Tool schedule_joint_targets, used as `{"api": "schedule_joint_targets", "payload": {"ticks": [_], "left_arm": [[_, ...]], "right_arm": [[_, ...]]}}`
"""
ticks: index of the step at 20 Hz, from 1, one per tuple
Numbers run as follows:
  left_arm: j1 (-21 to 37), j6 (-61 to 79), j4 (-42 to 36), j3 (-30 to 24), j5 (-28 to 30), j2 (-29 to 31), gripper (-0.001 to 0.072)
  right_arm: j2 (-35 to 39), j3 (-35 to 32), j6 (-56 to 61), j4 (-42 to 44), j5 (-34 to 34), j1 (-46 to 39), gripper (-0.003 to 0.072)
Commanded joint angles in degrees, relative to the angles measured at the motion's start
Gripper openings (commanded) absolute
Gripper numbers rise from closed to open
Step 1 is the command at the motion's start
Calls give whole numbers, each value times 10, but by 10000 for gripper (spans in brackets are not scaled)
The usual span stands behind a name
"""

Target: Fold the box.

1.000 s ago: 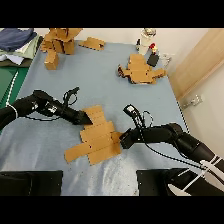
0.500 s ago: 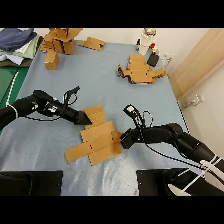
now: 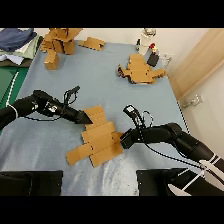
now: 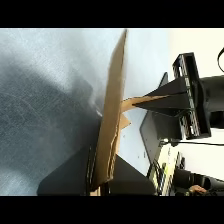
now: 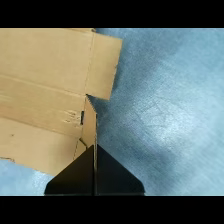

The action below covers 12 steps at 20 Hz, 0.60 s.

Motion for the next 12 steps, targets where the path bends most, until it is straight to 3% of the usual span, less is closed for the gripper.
{"api": "schedule_joint_targets", "payload": {"ticks": [1, 2, 3, 4, 12], "left_arm": [[0, 9, -1, 0, -6, 0, 96], [0, 9, -2, 0, -8, 0, 99], [0, 9, -2, 0, -10, 0, 175], [0, 9, -2, 0, -12, 0, 195], [-21, 14, 2, 0, -13, 0, 194]], "right_arm": [[-6, 0, 0, -1, 0, 0, 2], [-6, 0, 0, -1, 0, 0, 1], [-6, 0, 0, -1, 0, 0, 1], [-6, 0, 0, -2, 0, 0, 2], [-6, 0, 0, -2, 0, 0, 2]]}}
